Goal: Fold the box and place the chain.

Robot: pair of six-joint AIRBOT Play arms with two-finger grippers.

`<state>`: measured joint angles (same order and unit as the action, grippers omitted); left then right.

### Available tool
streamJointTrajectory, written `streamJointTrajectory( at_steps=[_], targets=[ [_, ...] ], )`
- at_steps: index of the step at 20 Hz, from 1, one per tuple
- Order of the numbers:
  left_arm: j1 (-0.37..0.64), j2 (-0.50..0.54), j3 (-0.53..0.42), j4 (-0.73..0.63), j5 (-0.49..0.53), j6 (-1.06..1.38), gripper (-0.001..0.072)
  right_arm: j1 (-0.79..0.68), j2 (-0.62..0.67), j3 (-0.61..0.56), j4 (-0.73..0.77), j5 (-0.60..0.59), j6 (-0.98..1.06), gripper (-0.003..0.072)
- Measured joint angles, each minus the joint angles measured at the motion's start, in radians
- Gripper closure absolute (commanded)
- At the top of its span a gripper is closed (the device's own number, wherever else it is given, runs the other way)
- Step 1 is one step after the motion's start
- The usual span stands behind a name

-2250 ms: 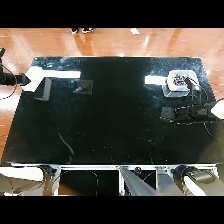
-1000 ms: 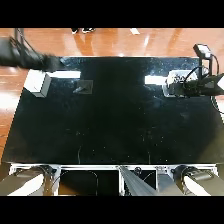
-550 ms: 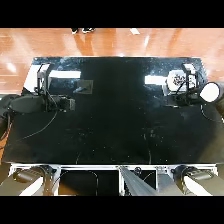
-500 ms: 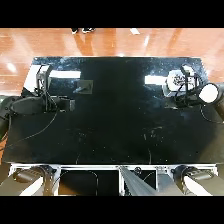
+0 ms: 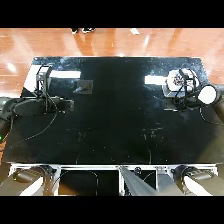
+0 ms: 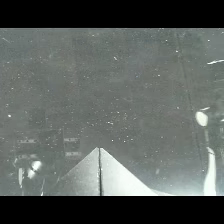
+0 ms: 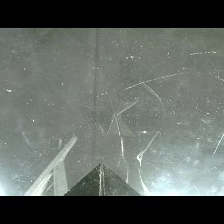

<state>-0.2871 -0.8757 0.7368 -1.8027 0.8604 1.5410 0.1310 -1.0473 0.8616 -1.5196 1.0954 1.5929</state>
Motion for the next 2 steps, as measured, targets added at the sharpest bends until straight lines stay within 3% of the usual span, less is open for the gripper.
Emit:
streamJointTrajectory(
  at_steps=[2],
  targets=[
    [0.000,0.000,0.000,0.004,0.000,0.000,0.0688,0.000,0.000,0.000,0.000,0.000,0.000,0.0658]
  ],
)
